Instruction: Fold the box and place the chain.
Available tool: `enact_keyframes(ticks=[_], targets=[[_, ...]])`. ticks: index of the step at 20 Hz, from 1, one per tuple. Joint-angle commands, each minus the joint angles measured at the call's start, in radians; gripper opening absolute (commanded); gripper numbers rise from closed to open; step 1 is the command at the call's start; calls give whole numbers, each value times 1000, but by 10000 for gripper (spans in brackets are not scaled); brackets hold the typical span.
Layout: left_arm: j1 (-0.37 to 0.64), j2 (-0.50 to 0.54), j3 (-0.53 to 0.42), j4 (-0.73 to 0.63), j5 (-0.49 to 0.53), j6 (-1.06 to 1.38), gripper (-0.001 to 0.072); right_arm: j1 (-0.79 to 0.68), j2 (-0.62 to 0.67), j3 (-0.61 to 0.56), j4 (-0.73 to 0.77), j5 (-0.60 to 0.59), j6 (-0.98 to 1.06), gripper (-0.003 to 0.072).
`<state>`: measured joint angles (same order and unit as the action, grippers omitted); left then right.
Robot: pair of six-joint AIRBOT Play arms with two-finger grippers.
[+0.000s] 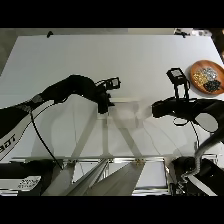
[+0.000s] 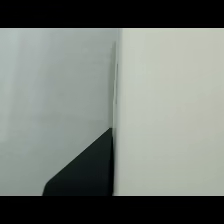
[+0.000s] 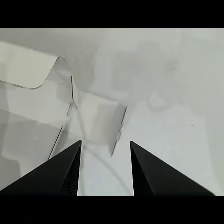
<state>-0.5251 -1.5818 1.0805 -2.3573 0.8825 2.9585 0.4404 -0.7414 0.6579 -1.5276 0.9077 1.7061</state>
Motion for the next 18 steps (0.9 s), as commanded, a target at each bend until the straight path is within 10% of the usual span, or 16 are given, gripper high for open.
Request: enact_keyframes(ticks=[1, 18], targets=[[-21, 22, 0, 99, -100, 0, 3, 0, 10, 1, -10, 3, 14, 348], [105, 21, -26, -127, 60, 0, 4, 0, 10, 1, -10, -27, 14, 349]])
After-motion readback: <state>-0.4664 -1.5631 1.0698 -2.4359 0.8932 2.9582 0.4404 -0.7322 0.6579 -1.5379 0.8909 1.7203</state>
